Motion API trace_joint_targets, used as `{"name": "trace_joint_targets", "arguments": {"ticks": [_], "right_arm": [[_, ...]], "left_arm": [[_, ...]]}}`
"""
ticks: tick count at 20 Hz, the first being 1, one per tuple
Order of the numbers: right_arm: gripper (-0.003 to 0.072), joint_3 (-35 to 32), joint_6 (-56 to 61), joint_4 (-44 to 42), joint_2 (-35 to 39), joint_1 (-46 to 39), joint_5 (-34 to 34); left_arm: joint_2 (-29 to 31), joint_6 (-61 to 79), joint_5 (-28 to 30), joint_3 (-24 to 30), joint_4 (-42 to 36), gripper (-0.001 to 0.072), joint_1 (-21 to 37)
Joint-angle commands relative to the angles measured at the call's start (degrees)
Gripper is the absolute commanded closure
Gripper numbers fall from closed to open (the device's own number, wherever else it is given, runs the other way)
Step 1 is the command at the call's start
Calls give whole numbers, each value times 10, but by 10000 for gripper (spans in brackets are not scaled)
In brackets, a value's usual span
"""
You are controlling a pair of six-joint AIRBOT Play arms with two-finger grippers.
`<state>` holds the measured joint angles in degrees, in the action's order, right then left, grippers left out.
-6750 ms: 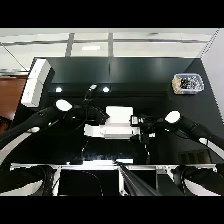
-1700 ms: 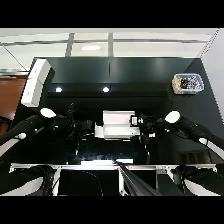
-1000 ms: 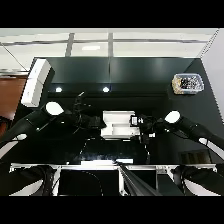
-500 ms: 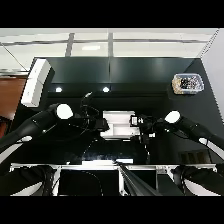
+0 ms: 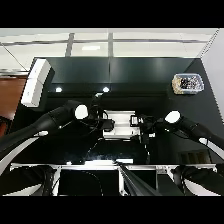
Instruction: Fold the box and place the chain.
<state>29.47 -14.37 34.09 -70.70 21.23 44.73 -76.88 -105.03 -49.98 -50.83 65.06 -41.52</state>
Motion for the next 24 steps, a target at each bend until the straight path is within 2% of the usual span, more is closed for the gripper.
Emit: {"name": "trace_joint_targets", "arguments": {"ticks": [1, 4, 7, 9, 15, 16, 18, 24], "right_arm": [[440, 0, 0, 0, 0, 0, 0], [440, 0, 0, 0, 0, 0, 0], [440, 0, 0, 0, 0, 0, 0], [440, 0, 0, 0, 0, 0, 0], [440, 0, 0, 0, 0, 0, 0], [440, 0, 0, 0, 0, 0, 0], [440, 0, 0, 0, 0, 0, 0], [440, 0, 0, 0, 0, 0, 0]], "left_arm": [[-9, -88, -39, -16, 88, 221, -15], [-19, -123, -54, -31, 122, 220, -32], [-57, -165, -113, -82, 174, 220, -57], [-79, -194, -130, -108, 196, 220, -71], [-90, -279, -137, -112, 202, 227, -89], [-90, -290, -125, -112, 202, 248, -88], [-90, -296, -117, -112, 198, 436, -88], [-90, -305, -120, -112, 200, 452, -89]]}}
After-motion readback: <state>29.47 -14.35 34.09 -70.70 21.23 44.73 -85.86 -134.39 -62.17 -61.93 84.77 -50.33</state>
